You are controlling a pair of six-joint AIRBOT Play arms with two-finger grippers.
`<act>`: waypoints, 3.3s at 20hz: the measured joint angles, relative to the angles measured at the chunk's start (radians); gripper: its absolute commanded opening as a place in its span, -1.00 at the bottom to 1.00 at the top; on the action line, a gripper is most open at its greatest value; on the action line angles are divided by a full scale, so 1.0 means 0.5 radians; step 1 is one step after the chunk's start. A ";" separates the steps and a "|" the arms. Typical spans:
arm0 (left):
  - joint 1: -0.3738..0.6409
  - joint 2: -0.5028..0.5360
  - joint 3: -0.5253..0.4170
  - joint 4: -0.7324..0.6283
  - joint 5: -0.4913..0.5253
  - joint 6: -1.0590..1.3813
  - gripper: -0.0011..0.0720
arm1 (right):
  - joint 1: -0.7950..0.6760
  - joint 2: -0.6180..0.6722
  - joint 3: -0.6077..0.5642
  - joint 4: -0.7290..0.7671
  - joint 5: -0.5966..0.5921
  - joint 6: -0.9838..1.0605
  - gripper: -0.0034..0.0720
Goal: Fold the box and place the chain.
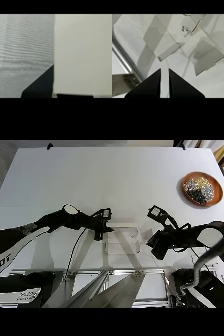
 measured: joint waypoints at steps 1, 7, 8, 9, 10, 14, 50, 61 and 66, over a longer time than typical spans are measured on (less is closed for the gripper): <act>0.000 0.000 0.000 0.002 0.002 -0.001 -0.94 | 0.000 0.000 0.000 0.000 0.001 0.000 -0.60; -0.001 0.000 0.000 0.010 0.011 -0.002 -0.94 | 0.000 -0.002 0.000 0.023 -0.027 -0.011 -0.87; -0.001 0.000 0.000 0.010 0.011 -0.002 -0.94 | 0.000 -0.006 0.000 0.024 -0.050 -0.037 -0.87; -0.001 0.000 0.000 0.011 0.013 -0.002 -0.94 | 0.000 -0.013 0.000 0.026 -0.081 -0.076 -0.87; -0.001 0.000 0.000 0.011 0.014 -0.002 -0.94 | 0.000 -0.027 0.000 0.027 -0.121 -0.133 -0.87; -0.001 0.000 0.000 0.011 0.015 -0.002 -0.94 | 0.000 -0.152 0.000 0.029 -0.275 -0.475 -0.54; -0.001 0.000 -0.001 0.012 0.016 -0.002 -0.94 | 0.743 -0.128 -0.776 -0.217 -1.444 -1.156 0.84; -0.001 0.000 -0.001 0.011 0.016 -0.002 -0.94 | 0.751 -0.191 -0.697 -0.212 -1.617 -1.154 0.84; -0.001 0.000 -0.001 0.011 0.017 -0.002 -0.94 | 0.701 -0.192 -0.612 -0.203 -1.557 -1.153 0.84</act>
